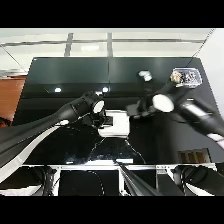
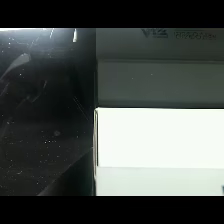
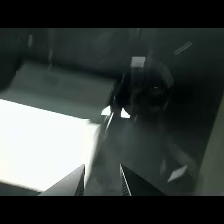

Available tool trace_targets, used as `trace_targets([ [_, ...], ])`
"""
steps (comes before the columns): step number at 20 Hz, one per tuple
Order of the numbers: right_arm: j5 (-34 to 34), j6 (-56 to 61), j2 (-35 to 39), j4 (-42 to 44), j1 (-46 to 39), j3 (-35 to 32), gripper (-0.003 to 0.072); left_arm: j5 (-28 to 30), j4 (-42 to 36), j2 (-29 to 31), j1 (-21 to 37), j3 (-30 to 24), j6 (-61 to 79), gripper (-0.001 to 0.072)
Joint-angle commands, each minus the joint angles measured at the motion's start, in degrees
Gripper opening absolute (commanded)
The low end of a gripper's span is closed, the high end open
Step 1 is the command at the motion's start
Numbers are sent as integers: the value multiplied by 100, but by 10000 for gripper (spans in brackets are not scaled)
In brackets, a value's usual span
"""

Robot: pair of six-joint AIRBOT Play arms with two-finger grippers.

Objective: Fold the box and place the chain.

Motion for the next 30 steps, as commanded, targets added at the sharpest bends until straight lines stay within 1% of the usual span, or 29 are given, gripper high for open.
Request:
trace_targets([
  [1,345,-256,638,-1818,-680,138,273,17,7,0,4,-2,-2,30],
  [2,238,-256,629,-2494,-966,79,273,20,4,0,2,-2,-2,30],
  [3,-197,-256,619,-2986,-1353,-83,273,22,4,0,4,-2,-2,30],
  [4,-761,-256,566,-3152,-1799,-249,274,22,4,0,4,-2,-2,30],
  [5,-1467,-254,455,-3036,-2347,-409,383,24,2,0,2,-2,-2,30],
  [6,-2140,-256,245,-2771,-2881,-518,720,15,4,0,2,-2,-2,30],
  [8,-3117,-254,-385,-1956,-3718,-402,720,20,4,0,4,-2,-2,30],
  [9,-3307,-251,-828,-1379,-4072,-96,720,20,2,0,4,-2,-2,30],
  [10,-3224,-251,-1285,-815,-4323,339,720,17,4,0,4,-2,-2,30],
  [11,-2929,-249,-1805,-348,-4509,918,719,17,2,0,2,-2,-2,30],
  [12,-2439,-118,-2334,-42,-4621,1580,718,17,2,-2,2,-2,-2,30],
  [14,-1353,675,-3281,479,-4750,2907,718,15,2,-2,2,-2,-2,30],
  [16,-721,1213,-3967,977,-4795,3901,716,15,4,-2,2,-2,-2,30],
  [17,-516,1543,-4179,1012,-4795,4190,650,22,4,-2,2,-2,-2,30],
  [18,-437,1794,-4317,1021,-4795,4363,577,24,4,-2,4,-2,-2,30],
  [21,-514,2076,-4433,1029,-4822,4406,577,28,4,-2,4,-2,-2,30],
  [26,-201,2094,-4450,1001,-4889,4406,577,26,4,-13,4,-2,-2,30],
  [30,-122,2087,-4533,1003,-4878,4406,577,24,4,-31,4,-2,-2,30],
])
